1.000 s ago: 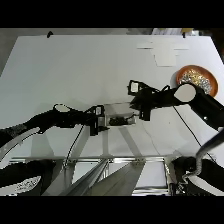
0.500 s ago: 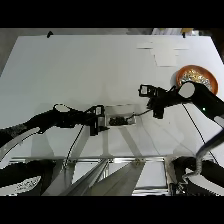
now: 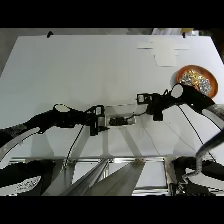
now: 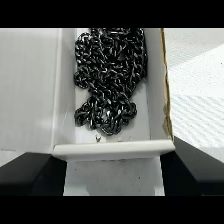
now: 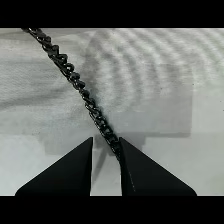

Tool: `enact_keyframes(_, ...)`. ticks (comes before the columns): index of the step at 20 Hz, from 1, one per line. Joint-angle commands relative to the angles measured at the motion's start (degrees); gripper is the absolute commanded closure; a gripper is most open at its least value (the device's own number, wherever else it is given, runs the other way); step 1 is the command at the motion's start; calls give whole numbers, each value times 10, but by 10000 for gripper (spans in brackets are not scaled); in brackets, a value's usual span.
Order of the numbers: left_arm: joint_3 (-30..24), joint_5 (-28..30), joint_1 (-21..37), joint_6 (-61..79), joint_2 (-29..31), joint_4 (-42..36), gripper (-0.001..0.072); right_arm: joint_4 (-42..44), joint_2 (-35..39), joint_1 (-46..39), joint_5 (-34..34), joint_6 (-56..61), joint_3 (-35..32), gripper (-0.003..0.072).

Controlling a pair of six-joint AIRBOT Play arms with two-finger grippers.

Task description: Fold the box and place the chain.

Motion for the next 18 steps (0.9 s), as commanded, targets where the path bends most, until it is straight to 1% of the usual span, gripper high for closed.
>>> enact_keyframes(1, 0, 0, 0, 0, 0, 0, 642, 6, -19, 1, -10, -14, 0, 508)
enact_keyframes(2, 0, 0, 0, 0, 0, 0, 642, 8, -19, 2, -14, -14, 0, 511)
enact_keyframes(3, 0, 0, 0, 0, 0, 0, 642, 13, -19, 2, -16, -14, 0, 535)
enact_keyframes(5, 0, 0, 0, 0, 0, 0, 642, 17, -19, 2, -8, -14, 0, 666)
enact_keyframes(9, 0, 0, 0, 0, 0, 0, 642, 12, 1, 2, 18, -14, 0, 667)
enact_keyframes(13, 0, 0, 0, 0, 0, 0, 642, 12, 65, 2, 40, -14, 0, 667)
enact_keyframes(15, 0, 0, 0, 0, 0, 0, 642, 16, 103, 2, 64, -14, 0, 667)
enact_keyframes(17, 0, 0, 0, 0, 0, 0, 642, 42, 139, 2, 106, -7, 0, 668)
enact_keyframes(18, 0, 0, 0, 0, 0, 0, 642, 78, 156, 2, 121, -7, -1, 668)
